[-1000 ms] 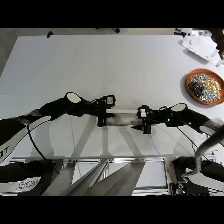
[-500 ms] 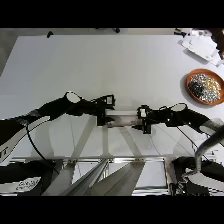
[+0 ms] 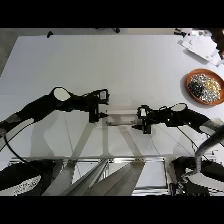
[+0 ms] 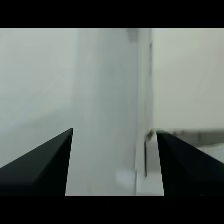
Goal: Fold the box and place the chain.
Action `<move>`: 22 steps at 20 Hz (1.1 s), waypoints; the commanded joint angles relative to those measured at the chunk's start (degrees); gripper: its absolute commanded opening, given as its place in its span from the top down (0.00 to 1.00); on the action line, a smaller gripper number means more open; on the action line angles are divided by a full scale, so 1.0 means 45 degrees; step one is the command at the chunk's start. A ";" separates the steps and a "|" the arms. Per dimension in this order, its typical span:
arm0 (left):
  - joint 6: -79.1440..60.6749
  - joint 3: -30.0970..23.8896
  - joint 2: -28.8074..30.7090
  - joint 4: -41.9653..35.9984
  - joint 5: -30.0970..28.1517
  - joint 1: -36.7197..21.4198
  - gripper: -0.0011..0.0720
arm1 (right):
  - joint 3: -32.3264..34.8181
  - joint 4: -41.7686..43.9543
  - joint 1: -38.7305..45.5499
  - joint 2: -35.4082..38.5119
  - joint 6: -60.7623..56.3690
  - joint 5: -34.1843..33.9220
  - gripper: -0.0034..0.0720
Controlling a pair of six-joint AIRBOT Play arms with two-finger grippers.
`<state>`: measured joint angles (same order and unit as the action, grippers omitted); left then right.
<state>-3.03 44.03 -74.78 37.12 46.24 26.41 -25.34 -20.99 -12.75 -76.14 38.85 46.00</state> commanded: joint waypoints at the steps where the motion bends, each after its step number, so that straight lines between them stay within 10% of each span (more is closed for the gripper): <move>1: 0.3473 0.0005 0.1331 0.2220 0.1015 -0.0889 0.22 | -0.0005 -0.0005 0.0005 0.0015 0.0005 0.0019 0.37; 2: 0.4590 0.0005 0.1851 0.2438 0.1501 -0.1132 0.37 | -0.0005 -0.0005 0.0005 0.0015 0.0005 0.0024 0.37; 4: 0.5659 0.0005 0.2793 0.2531 0.2730 -0.1370 0.99 | 0.0000 -0.0005 0.0005 0.0015 0.0005 0.0019 0.37; 10: 0.5576 0.0005 0.3070 0.1049 0.4532 0.0957 0.97 | -0.0005 -0.0010 0.0005 0.0015 0.0005 0.0019 0.37; 15: 0.4940 0.0005 0.1957 -0.0262 -0.0010 0.3662 0.98 | -0.0005 -0.0010 0.0005 0.0015 0.0005 0.0019 0.37; 22: 0.4687 0.0010 0.0165 -0.3279 -0.5571 0.3764 0.98 | -0.0005 -0.0005 0.0005 0.0015 0.0005 0.0019 0.37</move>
<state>18.46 44.01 -71.11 28.58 32.95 42.78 -25.34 -21.02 -12.75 -76.12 38.87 46.09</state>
